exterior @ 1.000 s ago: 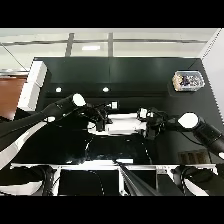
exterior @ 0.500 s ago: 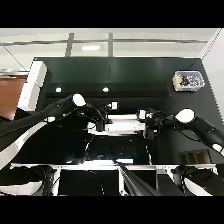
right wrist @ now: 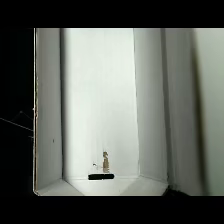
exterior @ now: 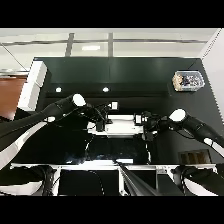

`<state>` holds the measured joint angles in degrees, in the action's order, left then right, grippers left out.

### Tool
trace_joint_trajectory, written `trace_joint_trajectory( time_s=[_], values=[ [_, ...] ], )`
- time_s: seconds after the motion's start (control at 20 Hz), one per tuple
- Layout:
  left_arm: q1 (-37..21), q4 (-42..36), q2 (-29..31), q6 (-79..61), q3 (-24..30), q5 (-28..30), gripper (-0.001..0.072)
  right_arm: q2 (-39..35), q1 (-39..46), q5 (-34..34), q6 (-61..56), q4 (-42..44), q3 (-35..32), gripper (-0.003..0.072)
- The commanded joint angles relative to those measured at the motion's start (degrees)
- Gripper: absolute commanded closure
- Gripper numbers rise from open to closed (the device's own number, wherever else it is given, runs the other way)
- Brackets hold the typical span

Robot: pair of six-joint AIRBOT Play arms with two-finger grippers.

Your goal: Fold the box and place the chain.

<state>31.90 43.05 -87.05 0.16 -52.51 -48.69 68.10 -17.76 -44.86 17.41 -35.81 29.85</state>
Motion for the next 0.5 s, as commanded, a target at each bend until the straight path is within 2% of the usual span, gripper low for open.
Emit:
trace_joint_trajectory(
  time_s=[0.0, 0.45],
  values=[
    [-0.02, -0.02, -0.02, 0.02, 0.02, 0.11, 0.0683, 0.70, -0.13, 0.13, 0.44, 0.04, 0.02, 0.0093],
    [-0.02, -0.02, -0.02, 0.02, 0.02, 0.11, 0.0683, 2.03, -0.15, 0.11, 0.37, 1.73, 0.02, 0.0093]
  ],
)
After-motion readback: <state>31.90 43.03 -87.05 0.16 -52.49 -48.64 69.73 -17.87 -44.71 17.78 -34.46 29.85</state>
